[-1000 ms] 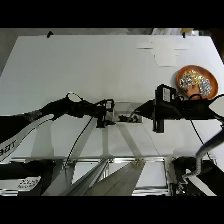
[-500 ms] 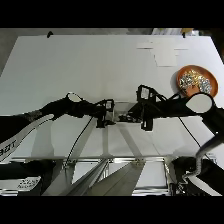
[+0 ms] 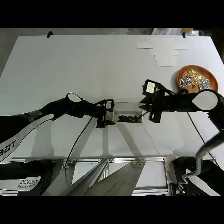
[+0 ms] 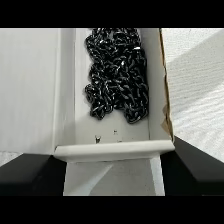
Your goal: Fold the box and place the chain.
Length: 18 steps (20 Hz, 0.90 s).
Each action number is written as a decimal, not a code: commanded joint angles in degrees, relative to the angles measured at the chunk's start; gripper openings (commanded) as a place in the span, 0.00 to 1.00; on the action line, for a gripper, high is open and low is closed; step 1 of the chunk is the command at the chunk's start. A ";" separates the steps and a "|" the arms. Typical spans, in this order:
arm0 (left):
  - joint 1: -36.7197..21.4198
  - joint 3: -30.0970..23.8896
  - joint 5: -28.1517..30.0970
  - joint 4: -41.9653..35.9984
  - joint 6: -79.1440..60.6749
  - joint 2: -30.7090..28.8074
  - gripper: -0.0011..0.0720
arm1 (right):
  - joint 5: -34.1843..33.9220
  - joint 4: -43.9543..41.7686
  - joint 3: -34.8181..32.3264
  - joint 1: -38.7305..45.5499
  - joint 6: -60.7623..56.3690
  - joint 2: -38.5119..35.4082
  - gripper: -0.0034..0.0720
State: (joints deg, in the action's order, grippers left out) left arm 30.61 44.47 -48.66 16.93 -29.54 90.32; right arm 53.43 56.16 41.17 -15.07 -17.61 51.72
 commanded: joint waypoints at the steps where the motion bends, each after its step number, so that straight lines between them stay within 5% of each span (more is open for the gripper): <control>1: -0.04 -0.02 0.02 0.02 0.00 -0.04 0.36 | 1.07 7.17 -0.52 6.16 0.11 0.87 0.24; 6: -0.04 0.00 0.00 0.02 0.00 -0.04 0.36 | -2.23 6.73 -6.12 6.75 10.84 8.07 0.25; 10: -0.04 -0.02 0.00 0.02 0.00 -0.04 0.36 | -2.78 3.15 -7.98 6.75 21.55 13.25 0.50; 16: -0.04 0.00 0.00 0.02 0.00 -0.04 0.36 | -3.45 -7.58 -8.04 6.73 31.91 17.81 0.49; 18: -0.04 -0.02 0.00 0.02 0.00 -0.04 0.36 | -3.72 -7.76 -8.04 6.73 33.14 18.08 0.41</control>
